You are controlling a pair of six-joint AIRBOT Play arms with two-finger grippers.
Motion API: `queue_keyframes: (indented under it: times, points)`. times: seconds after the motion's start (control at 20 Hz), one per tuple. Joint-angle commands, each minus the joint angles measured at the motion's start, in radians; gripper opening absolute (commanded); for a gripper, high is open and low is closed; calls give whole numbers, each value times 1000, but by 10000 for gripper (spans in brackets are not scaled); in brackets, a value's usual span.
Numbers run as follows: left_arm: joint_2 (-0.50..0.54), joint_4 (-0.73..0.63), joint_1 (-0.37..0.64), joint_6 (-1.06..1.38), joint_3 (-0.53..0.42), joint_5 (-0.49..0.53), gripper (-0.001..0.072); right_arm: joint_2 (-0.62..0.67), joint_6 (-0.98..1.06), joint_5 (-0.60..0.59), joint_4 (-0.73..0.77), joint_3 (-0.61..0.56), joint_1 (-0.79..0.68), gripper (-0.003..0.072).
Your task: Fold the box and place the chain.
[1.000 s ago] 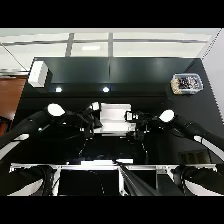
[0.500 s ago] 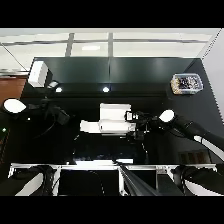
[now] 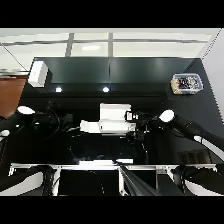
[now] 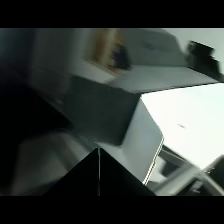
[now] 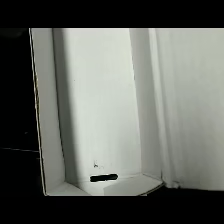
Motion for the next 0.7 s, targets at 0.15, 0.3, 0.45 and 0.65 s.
queue_keyframes:
  times: [0.15,0.3,0.45,0.65]
  points:
    - [-95,-88,-182,102,18,21,27,-1,0,1,0,0,0,126]
    - [-95,-88,-204,169,79,-50,30,-1,0,1,0,0,0,126]
    - [-95,-87,-204,187,132,-98,141,-1,0,1,0,0,0,126]
    - [-95,-89,-204,186,185,-106,640,-1,0,1,0,0,0,126]
